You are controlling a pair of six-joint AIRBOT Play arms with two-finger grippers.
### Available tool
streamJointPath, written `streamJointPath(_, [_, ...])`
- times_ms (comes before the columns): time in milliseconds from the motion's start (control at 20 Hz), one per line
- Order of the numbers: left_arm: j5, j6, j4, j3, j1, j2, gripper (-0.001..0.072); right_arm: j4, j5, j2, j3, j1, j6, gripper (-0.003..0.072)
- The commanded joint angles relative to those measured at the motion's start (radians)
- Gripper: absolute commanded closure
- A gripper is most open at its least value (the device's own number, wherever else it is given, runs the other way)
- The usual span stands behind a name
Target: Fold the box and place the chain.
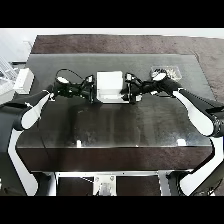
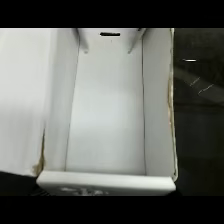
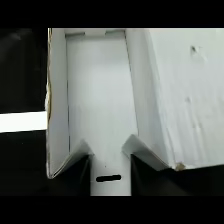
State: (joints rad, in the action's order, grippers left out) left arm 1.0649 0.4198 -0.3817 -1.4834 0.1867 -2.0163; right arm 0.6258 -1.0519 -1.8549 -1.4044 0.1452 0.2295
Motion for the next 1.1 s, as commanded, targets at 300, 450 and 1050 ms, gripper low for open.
streamJointPath(300, [-0.006,0.0,-0.002,0.0,-0.001,0.0,0.0262,0.014,-0.158,0.054,-0.001,-0.122,-0.118,0.0685])
streamJointPath(450, [-0.006,0.0,-0.002,0.0,-0.001,0.0,0.0261,0.018,-0.175,0.117,0.0,-0.162,-0.145,0.0688])
streamJointPath(1050, [-0.006,0.0,-0.002,0.0,0.0,0.0,0.0262,0.083,-0.047,0.204,0.111,-0.369,-0.943,0.0688])
